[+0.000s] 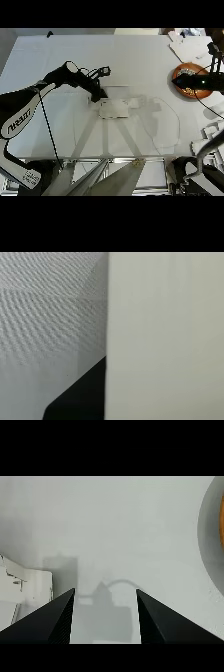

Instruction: Fold the box and place the chain.

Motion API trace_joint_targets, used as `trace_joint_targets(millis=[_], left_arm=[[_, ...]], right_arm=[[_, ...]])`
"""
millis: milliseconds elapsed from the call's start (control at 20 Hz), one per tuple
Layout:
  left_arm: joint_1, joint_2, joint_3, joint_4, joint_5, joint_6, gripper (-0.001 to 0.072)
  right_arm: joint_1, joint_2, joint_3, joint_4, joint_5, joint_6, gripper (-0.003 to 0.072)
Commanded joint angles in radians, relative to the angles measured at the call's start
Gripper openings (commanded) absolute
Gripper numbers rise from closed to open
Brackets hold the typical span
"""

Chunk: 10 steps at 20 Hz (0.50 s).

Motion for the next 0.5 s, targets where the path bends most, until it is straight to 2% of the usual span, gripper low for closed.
trace_joint_targets(millis=[0,450], left_arm=[[-0.001,-0.011,-0.001,-0.048,0.0,0.039,0.0004],[-0.036,-0.04,-0.001,0.007,0.0,0.088,0.0005]], right_arm=[[-0.001,0.001,0.0,0.017,0.0,0.001,0.0396],[-0.001,0.001,0.0,0.016,0.0,0.001,0.0396]])
